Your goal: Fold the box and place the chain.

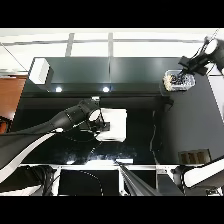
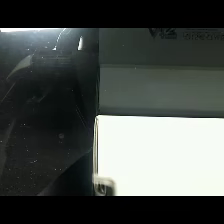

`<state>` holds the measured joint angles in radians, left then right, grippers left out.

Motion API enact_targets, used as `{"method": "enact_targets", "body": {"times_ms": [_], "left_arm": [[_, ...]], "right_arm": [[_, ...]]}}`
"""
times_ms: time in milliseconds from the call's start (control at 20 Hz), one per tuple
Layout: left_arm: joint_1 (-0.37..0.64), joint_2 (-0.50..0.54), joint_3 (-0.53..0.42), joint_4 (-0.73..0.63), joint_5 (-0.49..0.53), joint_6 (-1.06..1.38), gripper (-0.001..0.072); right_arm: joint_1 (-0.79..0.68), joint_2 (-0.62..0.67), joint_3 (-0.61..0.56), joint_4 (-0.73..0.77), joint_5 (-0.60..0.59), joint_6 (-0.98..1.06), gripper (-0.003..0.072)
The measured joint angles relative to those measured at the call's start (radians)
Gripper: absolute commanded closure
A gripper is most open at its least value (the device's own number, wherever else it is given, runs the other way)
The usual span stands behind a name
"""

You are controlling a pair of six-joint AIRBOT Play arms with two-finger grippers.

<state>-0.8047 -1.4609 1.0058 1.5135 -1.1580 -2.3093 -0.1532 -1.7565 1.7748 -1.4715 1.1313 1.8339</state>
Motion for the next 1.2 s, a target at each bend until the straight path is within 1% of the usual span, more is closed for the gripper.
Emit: {"method": "enact_targets", "body": {"times_ms": [200, 400, 700, 850, 950, 1200], "left_arm": [[0.0, 0.0, 0.0, -0.002, 0.0, 0.0, 0.0678], [0.0, 0.0, 0.0, -0.003, 0.0, 0.0, 0.0678], [0.0, 0.0, 0.0, -0.003, 0.002, 0.002, 0.0678], [0.0, 0.0, 0.0, -0.003, 0.003, 0.002, 0.0678], [0.0, 0.0, 0.0, -0.003, 0.004, 0.002, 0.0678], [0.0, 0.0, 0.0, -0.003, 0.021, 0.001, 0.0678]], "right_arm": [[0.0, 0.183, 0.002, 0.047, 0.009, -0.119, 0.0678], [0.0, 0.381, 0.002, 0.135, 0.013, -0.241, 0.0678], [0.009, 0.653, 0.002, 0.274, 0.083, -0.356, 0.0679], [0.044, 0.747, 0.002, 0.294, 0.109, -0.377, 0.0679], [0.08, 0.788, -0.006, 0.301, 0.145, -0.383, 0.0678], [0.211, 0.828, -0.059, 0.315, 0.307, -0.389, 0.0678]]}}
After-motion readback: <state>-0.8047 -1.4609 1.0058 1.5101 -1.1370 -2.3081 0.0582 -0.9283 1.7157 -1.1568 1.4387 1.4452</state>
